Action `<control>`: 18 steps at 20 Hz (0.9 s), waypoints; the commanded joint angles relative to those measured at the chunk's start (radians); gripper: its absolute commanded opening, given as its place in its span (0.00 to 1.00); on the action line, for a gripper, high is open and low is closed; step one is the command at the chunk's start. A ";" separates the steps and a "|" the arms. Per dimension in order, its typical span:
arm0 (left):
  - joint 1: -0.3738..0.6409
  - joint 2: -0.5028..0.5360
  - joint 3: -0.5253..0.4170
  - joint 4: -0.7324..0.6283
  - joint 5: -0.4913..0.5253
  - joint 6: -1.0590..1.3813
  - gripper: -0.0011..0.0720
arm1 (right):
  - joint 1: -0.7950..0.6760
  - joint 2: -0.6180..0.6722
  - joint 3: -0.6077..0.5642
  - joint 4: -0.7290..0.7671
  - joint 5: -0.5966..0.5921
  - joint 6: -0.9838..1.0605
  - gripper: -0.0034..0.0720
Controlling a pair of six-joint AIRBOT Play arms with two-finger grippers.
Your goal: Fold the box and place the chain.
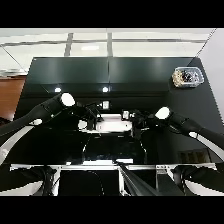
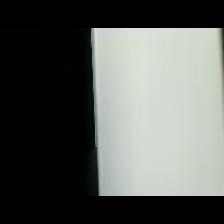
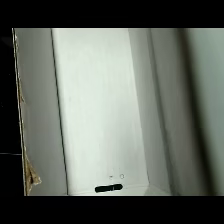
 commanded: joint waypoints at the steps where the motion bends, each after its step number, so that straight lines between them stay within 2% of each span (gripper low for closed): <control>1: 0.000 0.000 0.001 0.000 -0.002 0.000 0.05 | -0.002 -0.001 0.001 -0.004 -0.001 -0.001 0.93; 18: 0.000 0.000 0.001 0.000 -0.006 0.001 0.05 | -0.014 0.000 0.002 0.010 0.007 -0.005 0.93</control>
